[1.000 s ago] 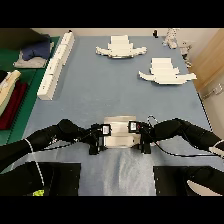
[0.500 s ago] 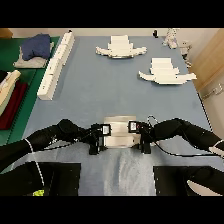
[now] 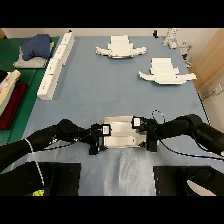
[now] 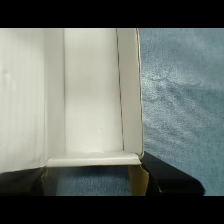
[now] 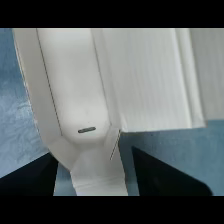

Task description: Fold the box.

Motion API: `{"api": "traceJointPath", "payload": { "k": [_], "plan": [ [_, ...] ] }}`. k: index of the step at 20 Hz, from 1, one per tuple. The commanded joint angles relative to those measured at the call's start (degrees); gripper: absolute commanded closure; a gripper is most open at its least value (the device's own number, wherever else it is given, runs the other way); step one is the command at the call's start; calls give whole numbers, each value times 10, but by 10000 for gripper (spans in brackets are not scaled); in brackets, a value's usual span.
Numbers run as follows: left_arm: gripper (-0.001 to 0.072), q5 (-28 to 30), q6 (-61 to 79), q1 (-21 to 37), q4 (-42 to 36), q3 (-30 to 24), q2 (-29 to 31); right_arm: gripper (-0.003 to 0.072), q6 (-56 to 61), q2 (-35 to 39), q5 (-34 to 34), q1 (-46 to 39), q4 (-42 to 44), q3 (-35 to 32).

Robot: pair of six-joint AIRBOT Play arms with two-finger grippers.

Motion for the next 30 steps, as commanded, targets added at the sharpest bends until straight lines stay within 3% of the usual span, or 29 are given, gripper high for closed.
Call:
{"api": "traceJointPath", "payload": {
  "k": [1, 2, 4, 6, 7, 8, 10, 12, 17, 22, 30],
  "plan": [
    [255, 1, -1, 0, 0, 0, 0, -34, 155, 56, -119, 0, -70, 7],
    [255, 1, 0, 0, 0, 0, 0, -34, 217, 70, -148, 0, -64, 11],
    [254, 2, 0, 0, 1, 0, 0, 54, 347, 92, -157, 0, -9, 17],
    [255, 2, 0, 0, 1, 0, 0, 68, 432, 87, -103, 0, 137, 17],
    [255, 2, 0, 0, 1, 0, 0, 211, 444, 75, -55, 1, 218, 17],
    [254, 2, 0, 0, 1, 0, 0, 272, 453, 60, 4, 10, 261, 17],
    [254, 2, 0, 0, 1, 0, 0, 272, 480, 27, 139, 44, 271, 19],
    [254, 2, 6, 0, 1, 0, 0, 272, 513, -13, 211, 53, 271, 33],
    [255, 1, 30, 0, 1, 0, 0, 272, 518, -67, 225, 52, 249, 74],
    [255, 2, 27, 0, 1, 0, 0, 272, 519, -90, 225, 52, 228, 73],
    [255, 5, 27, 0, 1, 0, 0, 272, 517, -189, 217, 53, 226, 72]
  ]
}}
